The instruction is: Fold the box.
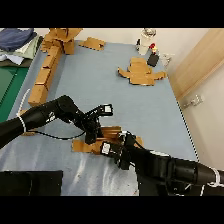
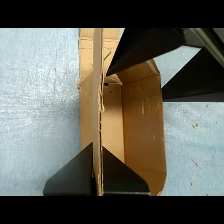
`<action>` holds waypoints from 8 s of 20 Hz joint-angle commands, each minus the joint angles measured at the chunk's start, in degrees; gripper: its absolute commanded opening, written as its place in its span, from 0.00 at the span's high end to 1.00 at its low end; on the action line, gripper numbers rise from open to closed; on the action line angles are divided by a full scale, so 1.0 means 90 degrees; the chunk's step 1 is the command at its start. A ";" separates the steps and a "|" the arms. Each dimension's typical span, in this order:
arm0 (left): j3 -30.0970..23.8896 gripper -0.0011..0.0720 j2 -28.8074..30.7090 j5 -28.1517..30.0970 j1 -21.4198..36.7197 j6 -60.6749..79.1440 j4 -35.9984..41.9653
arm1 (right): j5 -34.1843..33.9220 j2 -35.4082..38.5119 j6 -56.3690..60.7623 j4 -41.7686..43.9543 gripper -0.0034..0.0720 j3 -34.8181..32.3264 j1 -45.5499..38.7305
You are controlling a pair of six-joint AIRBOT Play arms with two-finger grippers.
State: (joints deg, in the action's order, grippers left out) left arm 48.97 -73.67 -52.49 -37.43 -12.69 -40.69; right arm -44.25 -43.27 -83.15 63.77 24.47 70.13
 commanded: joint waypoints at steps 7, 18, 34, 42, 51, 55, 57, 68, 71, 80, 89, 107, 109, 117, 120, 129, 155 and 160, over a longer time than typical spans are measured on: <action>0.0000 0.97 -0.0002 0.0000 0.0000 0.0000 -0.0002 | 0.0376 0.1122 -0.1054 0.0563 0.00 -0.0546 -0.0597; 0.0000 0.97 -0.0002 0.0000 0.0000 0.0000 -0.0002 | 0.1013 0.0782 -0.6339 0.4818 0.00 -0.0648 -0.3099; 0.0000 0.97 -0.0002 0.0002 0.0000 0.0000 -0.0002 | -0.0855 -0.0639 -0.9530 0.6776 0.01 0.0051 -0.4646; 0.0000 0.97 -0.0002 -0.0002 0.0000 0.0000 -0.0002 | -0.0512 -0.0750 -0.9887 0.6924 0.01 0.0051 -0.4646; 0.0000 0.97 -0.0002 -0.0002 0.0000 0.0000 -0.0002 | -0.0182 -0.1307 -0.9887 0.6968 0.01 0.0170 -0.4646; 0.0000 0.97 -0.0002 -0.0002 0.0000 0.0000 -0.0002 | -0.0109 -0.1447 -0.9887 0.6987 0.01 0.0170 -0.4646; 0.0000 0.97 -0.0002 -0.0002 0.0000 0.0000 -0.0002 | -0.0085 -0.1542 -0.9887 0.7019 0.01 0.0172 -0.4641; 0.0000 0.97 -0.0002 0.0000 0.0000 0.0000 -0.0002 | 0.0012 -0.1739 -0.9887 0.7040 0.16 0.0216 -0.4507; 0.0000 0.97 -0.0002 0.0000 0.0000 0.0000 -0.0002 | -0.0002 -0.1746 -0.9887 0.7006 0.20 0.0216 -0.4486; 0.0000 0.97 -0.0002 0.0000 0.0000 0.0000 -0.0002 | 0.0024 -0.1800 -0.9887 0.6948 0.29 0.0216 -0.4486; 0.0000 0.97 -0.0002 0.0000 0.0000 0.0000 -0.0002 | 0.0007 -0.1770 -0.9882 0.6987 0.29 0.0223 -0.4486; 0.0000 0.97 -0.0002 0.0087 -0.0012 -0.0024 0.0265 | 0.0029 -0.1773 -0.9884 0.6968 0.29 0.0223 -0.4486; 0.0000 0.97 -0.0002 0.0095 -0.0012 -0.0024 0.0311 | 0.0027 -0.1770 -0.9882 0.6968 0.29 0.0223 -0.4486; 0.0000 0.97 -0.0002 0.0107 0.0002 -0.0248 0.0323 | 0.0027 -0.1773 -0.9884 0.6968 0.29 0.0223 -0.4486; 0.0000 0.97 -0.0002 0.0100 0.0022 -0.0595 -0.0017 | 0.0027 -0.1770 -0.9884 0.6968 0.29 0.0223 -0.4486; 0.0000 0.50 0.0049 0.0012 0.0102 -0.1151 -0.0192 | 0.0027 -0.1770 -0.9884 0.6968 0.29 0.0223 -0.4486; -0.0988 0.97 0.0384 0.1022 0.0874 -0.5054 0.3359 | 0.0027 -0.1773 -0.9884 0.6938 0.29 0.0223 -0.4486; -0.0911 0.97 -0.0216 0.0957 0.0743 -0.5299 0.2905 | 0.0024 -0.1773 -0.9884 0.6938 0.29 0.0221 -0.4486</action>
State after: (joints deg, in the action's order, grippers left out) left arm 40.58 -73.01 -45.74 -30.13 -59.00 -12.99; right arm -44.01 -59.22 -172.11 126.21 26.44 29.71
